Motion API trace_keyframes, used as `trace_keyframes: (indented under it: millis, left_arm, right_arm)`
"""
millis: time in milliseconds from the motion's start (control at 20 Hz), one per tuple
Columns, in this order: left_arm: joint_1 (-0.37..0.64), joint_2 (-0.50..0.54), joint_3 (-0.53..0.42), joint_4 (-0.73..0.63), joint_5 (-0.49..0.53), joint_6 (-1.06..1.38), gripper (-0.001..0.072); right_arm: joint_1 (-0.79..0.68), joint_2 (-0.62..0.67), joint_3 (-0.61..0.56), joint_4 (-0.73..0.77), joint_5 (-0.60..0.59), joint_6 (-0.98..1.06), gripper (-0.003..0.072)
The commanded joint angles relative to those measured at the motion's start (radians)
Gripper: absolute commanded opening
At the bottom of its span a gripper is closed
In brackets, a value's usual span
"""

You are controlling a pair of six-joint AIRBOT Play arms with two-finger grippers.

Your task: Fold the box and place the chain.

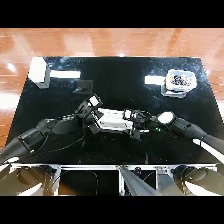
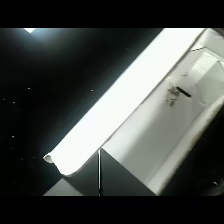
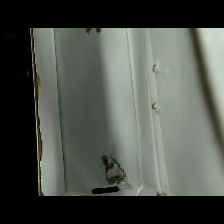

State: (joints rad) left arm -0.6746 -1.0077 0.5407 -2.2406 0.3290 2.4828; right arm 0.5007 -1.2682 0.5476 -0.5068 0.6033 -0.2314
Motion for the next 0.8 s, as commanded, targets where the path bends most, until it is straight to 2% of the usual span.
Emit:
trace_keyframes:
  millis: [0, 350, 500, 750]
  left_arm:
    - [-0.017, -0.037, 0.000, -0.002, -0.082, -0.002, 0.0019]
    - [-0.098, -0.080, 0.000, -0.002, -0.275, -0.004, 0.0019]
    - [-0.119, -0.129, 0.000, -0.002, -0.352, -0.070, 0.0019]
    - [-0.125, -0.180, 0.007, -0.001, -0.370, -0.105, 0.0019]
  right_arm:
    - [0.000, 0.000, 0.001, 0.000, 0.000, 0.000, 0.0585]
    - [0.000, 0.000, 0.001, 0.000, 0.000, 0.000, 0.0585]
    - [0.000, 0.000, 0.001, 0.000, 0.000, 0.000, 0.0585]
    - [0.000, 0.000, 0.001, 0.000, 0.000, 0.000, 0.0585]
